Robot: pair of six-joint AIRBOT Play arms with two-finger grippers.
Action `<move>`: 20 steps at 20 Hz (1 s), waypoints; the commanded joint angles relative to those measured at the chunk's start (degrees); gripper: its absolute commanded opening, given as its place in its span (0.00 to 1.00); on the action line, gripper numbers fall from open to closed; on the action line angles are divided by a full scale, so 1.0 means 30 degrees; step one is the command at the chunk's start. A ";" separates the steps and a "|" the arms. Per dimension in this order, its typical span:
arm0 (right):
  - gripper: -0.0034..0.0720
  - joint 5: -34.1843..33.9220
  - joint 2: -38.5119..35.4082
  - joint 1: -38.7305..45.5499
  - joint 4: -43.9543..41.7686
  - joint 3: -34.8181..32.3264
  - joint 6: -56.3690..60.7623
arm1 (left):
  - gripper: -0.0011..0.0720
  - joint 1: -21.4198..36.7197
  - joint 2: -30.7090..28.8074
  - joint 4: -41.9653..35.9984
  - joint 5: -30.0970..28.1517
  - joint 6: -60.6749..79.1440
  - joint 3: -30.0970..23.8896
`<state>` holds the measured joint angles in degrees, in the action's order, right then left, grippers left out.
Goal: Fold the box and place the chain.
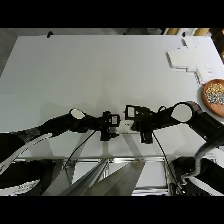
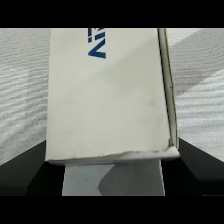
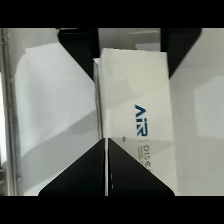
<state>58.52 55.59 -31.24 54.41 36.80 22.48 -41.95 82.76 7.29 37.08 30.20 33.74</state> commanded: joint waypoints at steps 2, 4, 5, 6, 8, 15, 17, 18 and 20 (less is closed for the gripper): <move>0.07 0.0117 0.0648 -0.0393 -0.0131 0.0015 -0.0204 | 0.29 0.0022 -0.0015 0.0007 0.0000 0.0007 0.0007; 0.07 0.0160 0.1107 -0.0401 -0.0131 0.0007 -0.0189 | 0.29 0.0022 -0.0015 0.0007 0.0000 0.0007 0.0007; 0.07 0.0146 0.1304 -0.0401 -0.0138 0.0015 -0.0160 | 0.29 0.0022 -0.0015 0.0007 0.0000 0.0007 0.0007; 0.07 0.0153 0.1392 -0.0401 -0.0146 0.0015 -0.0160 | 0.29 0.0022 -0.0015 0.0007 0.0000 0.0007 0.0007; 0.07 0.0168 0.0991 -0.0670 -0.0474 0.0015 -0.0233 | 0.29 0.0022 -0.0015 0.0007 0.0000 0.0007 0.0007; 0.07 -0.2528 -0.1107 -0.0182 -0.1304 0.0015 -0.1297 | 0.29 0.0022 -0.0015 0.0007 0.0000 0.0007 0.0007; 0.07 -0.2586 -0.1071 0.0255 -0.1020 0.0015 -0.1297 | 0.29 0.0022 -0.0015 0.0000 -0.0007 0.0007 0.0007; 0.07 -0.2368 -0.0976 0.0284 -0.0699 0.0015 -0.1297 | 0.29 0.0022 -0.0015 0.0007 0.0000 0.0007 0.0007; 0.07 -0.1355 -0.0328 0.0277 -0.0423 0.0007 -0.1290 | 0.29 0.0022 -0.0015 0.0007 0.0000 0.0007 0.0007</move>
<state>52.75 53.41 -31.00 51.90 36.84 18.63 -41.93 82.76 7.29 37.08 30.20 33.74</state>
